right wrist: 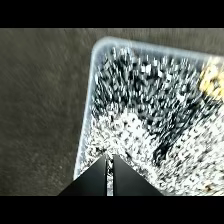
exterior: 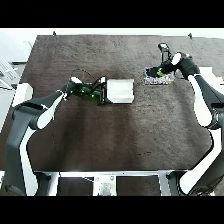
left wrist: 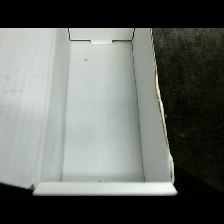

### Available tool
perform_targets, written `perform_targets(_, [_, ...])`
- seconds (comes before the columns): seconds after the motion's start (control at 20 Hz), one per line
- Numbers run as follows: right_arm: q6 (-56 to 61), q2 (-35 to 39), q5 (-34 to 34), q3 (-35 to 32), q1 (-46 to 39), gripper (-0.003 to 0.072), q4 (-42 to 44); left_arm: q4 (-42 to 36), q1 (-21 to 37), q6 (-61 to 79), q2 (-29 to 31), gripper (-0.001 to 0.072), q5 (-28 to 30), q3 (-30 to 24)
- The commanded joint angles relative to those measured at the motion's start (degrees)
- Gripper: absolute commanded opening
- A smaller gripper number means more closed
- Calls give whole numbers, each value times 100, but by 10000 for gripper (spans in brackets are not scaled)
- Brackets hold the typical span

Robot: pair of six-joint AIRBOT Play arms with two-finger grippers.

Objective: Fold the box and place the chain.

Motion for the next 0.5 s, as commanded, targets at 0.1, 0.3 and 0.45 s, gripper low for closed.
perform_targets(0.1, [42, 726, 321, 280, -2, 7, -11, 0, 2, 2, 2, 350, 2, 4])
perform_targets(0.3, [37, 1969, 319, 280, 15, 6, -24, 0, 2, 2, 2, 350, 2, 4])
perform_targets(0.45, [37, 2900, 251, 280, 151, 7, -378, 0, 2, 2, 2, 350, 2, 4])
